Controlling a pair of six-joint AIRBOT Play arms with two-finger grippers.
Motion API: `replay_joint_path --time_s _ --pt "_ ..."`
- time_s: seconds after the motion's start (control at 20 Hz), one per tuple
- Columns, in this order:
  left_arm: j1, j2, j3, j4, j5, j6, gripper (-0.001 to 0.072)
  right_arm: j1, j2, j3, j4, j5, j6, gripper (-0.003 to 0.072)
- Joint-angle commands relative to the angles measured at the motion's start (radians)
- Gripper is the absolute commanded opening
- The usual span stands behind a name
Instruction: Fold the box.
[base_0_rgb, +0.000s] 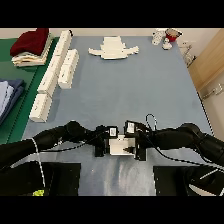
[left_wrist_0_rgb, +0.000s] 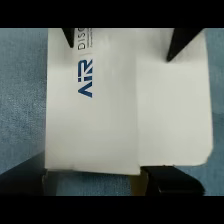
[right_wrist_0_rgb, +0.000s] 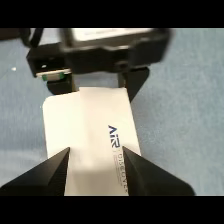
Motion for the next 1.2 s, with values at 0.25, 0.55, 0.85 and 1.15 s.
replay_joint_path --time_s 0.25,0.55,0.85,1.15 --pt "0.0 0.001 0.0 0.0 0.0 0.0 0.0443 0.162 -0.001 -0.051 -0.224 0.191 -0.029 0.0514" --pt "0.0 0.001 0.0 0.0 0.0 0.0 0.0442 0.172 0.0 -0.058 -0.246 0.21 -0.029 0.0513" --pt "0.0 0.001 0.0 0.0 0.0 0.0 0.0443 0.172 0.002 -0.058 -0.254 0.209 -0.028 0.0299" --pt "0.0 0.001 0.0 0.0 0.0 0.0 0.0442 0.172 0.061 -0.058 -0.28 0.211 -0.028 0.0299"
